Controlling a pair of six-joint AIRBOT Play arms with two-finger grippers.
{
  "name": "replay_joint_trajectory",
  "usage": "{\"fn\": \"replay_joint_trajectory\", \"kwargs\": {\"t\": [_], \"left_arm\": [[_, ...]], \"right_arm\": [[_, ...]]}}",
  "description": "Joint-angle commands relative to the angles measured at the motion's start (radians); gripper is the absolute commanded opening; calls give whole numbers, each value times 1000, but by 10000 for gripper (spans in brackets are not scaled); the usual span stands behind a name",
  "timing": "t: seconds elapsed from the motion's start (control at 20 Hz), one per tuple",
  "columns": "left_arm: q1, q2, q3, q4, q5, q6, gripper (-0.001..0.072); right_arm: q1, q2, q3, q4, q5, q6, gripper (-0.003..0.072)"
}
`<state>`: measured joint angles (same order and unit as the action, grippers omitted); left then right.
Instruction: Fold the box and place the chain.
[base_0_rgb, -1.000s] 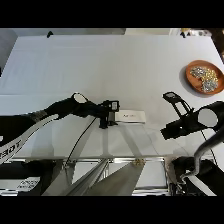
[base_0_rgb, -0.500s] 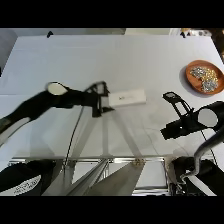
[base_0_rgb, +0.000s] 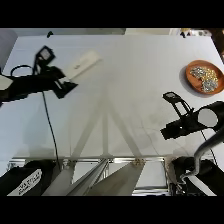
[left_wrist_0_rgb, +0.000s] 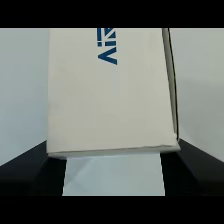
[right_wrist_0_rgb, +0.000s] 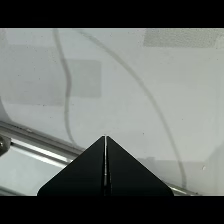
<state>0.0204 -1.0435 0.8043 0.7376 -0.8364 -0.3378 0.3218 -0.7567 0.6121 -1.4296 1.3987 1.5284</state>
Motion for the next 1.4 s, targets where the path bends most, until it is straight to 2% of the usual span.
{"fn": "replay_joint_trajectory", "kwargs": {"t": [0.0,0.2,0.4,0.6,0.65,0.7,0.8,0.9,1.0,1.05,1.2,1.35], "left_arm": [[163,-31,-22,200,-7,-338,5],[247,-109,-51,375,-32,-528,11],[253,-176,-51,497,-50,-669,15],[253,-192,-51,573,-74,-725,58],[253,-192,-51,577,-81,-726,184],[253,-192,-51,576,-91,-728,366],[253,-192,-51,577,-97,-759,484],[253,-192,-51,576,-120,-771,638],[252,-191,-51,576,-149,-771,656],[250,-189,-51,568,-161,-772,701],[244,-154,-51,554,-154,-821,699],[214,-66,-51,562,-105,-822,698]], "right_arm": [[0,0,1,0,0,0,18],[0,0,1,0,0,0,18],[0,0,1,0,0,0,18],[0,0,1,0,0,0,18],[0,0,1,0,0,0,18],[0,0,1,0,0,0,18],[0,0,1,0,0,0,18],[0,0,1,0,0,0,18],[0,0,1,0,0,0,18],[0,0,1,0,0,0,18],[0,0,1,0,0,0,18],[0,0,1,0,0,0,18]]}}
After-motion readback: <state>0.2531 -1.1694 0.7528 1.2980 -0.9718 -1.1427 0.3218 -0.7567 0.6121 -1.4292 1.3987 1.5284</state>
